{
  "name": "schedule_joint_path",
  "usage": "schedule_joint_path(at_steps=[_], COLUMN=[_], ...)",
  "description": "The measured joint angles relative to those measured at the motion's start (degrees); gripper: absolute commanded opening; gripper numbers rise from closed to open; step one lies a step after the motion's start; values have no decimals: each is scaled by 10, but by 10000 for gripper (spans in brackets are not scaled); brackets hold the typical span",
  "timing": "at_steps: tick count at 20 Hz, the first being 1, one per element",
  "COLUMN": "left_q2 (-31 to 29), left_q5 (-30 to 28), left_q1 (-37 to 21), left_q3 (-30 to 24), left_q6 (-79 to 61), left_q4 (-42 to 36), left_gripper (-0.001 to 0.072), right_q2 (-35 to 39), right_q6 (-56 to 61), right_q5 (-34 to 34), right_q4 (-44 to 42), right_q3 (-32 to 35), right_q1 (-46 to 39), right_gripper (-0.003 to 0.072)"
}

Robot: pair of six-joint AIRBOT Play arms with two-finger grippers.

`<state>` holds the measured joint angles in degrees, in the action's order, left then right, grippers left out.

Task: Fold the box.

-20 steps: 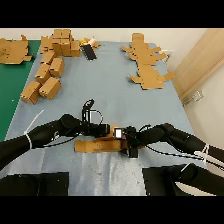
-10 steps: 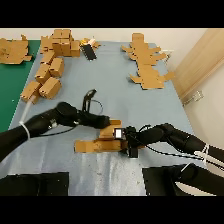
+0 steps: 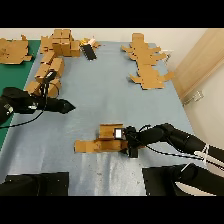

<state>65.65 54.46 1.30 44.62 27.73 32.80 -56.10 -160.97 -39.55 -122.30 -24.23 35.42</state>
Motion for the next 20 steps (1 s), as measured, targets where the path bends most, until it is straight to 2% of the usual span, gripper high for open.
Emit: schedule_joint_path(at_steps=[2,5,6,7,8,11,15,20], left_q2=[-34,-105,-126,-144,-157,-166,-140,-90], left_q5=[3,-17,-26,-34,-38,-48,-89,-126], left_q1=[27,102,126,151,176,246,334,377], left_q3=[-13,-58,-76,-94,-110,-136,-146,-135], left_q6=[-30,-56,-60,-64,-68,-72,-90,-102], left_q4=[80,169,187,202,210,226,232,220], left_gripper=[9,16,128,608,684,684,685,685], right_q2=[0,0,0,0,0,0,0,0], right_q6=[0,0,0,0,0,0,0,0], right_q5=[0,0,0,0,0,0,0,0], right_q4=[0,0,0,0,0,0,0,0], right_q3=[0,0,0,0,0,0,0,0], right_q1=[0,0,0,0,0,0,0,0], right_gripper=[596,595,595,595,595,595,596,596])
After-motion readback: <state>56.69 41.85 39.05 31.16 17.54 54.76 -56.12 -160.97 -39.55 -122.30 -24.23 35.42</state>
